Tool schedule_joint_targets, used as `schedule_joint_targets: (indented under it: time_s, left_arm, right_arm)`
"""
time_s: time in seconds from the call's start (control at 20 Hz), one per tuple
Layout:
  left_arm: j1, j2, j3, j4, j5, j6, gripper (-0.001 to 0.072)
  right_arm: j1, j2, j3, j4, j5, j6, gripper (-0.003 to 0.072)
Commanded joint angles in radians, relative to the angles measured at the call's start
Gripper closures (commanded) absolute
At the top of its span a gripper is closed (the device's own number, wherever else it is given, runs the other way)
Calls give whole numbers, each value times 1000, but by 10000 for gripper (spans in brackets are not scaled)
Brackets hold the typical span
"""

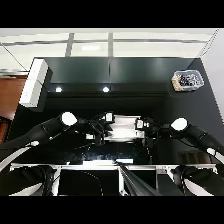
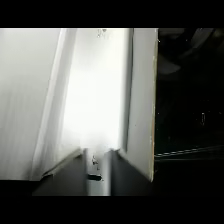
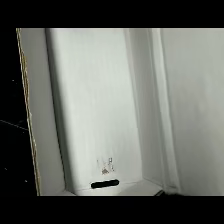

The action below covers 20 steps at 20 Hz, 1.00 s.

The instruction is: Fold the box and place the chain.

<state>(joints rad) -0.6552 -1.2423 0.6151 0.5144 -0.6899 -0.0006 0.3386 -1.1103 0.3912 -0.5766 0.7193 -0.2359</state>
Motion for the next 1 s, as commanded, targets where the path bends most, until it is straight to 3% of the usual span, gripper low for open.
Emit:
schedule_joint_targets:
  time_s: [0.0, 0.2, 0.3, 0.4, 0.55, 0.75, 0.95]
  left_arm:
    - [28, 50, 16, 102, -13, -150, 685]
    - [199, 209, 18, 349, -54, -745, 684]
    - [351, 254, 16, 458, -167, -954, 685]
    - [498, 260, 5, 477, -276, -1044, 684]
    - [655, 234, -67, 457, -328, -1345, 684]
    - [692, 81, -153, 283, -423, -1306, 684]
    - [621, -95, -146, 103, -406, -1150, 686]
  right_arm:
    - [0, 0, -1, 0, 0, 0, 215]
    - [0, 0, -1, 0, -2, 0, 215]
    - [0, 0, -1, 0, -2, 0, 215]
    - [0, 0, -1, 0, -2, 0, 215]
    - [0, 0, -1, 1, -2, 0, 215]
    - [0, 0, -1, 1, -2, 0, 214]
    - [0, 0, -1, 1, -2, 0, 215]
